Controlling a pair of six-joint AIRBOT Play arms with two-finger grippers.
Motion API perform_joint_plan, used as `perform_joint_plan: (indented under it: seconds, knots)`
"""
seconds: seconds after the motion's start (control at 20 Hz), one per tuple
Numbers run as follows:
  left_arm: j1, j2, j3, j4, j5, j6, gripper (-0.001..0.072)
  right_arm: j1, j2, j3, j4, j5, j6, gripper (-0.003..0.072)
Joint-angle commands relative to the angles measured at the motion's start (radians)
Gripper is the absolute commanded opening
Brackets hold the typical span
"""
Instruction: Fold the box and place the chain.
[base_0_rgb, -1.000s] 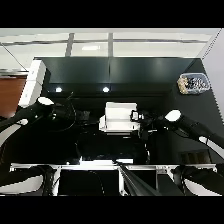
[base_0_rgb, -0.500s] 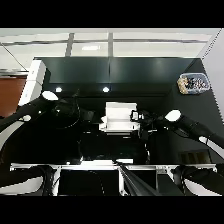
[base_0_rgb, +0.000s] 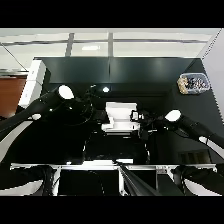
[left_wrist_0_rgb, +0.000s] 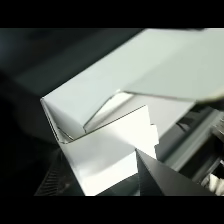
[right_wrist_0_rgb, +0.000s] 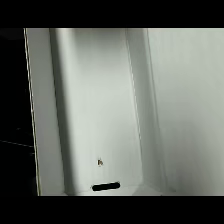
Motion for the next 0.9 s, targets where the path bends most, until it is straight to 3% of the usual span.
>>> perform_joint_plan:
  seconds: [0.0,0.3,0.85]
  knots:
    - [-0.064,0.000,0.029,0.123,0.066,-0.203,0.0521,0.000,0.000,0.000,0.000,0.000,0.000,0.0481]
    - [-0.137,0.000,0.029,0.138,0.144,-0.302,0.0521,0.000,0.000,0.000,0.000,0.000,0.000,0.0481]
    - [-0.222,-0.001,0.029,0.394,0.143,-0.552,0.0498,0.000,0.000,0.000,0.000,0.000,0.000,0.0481]
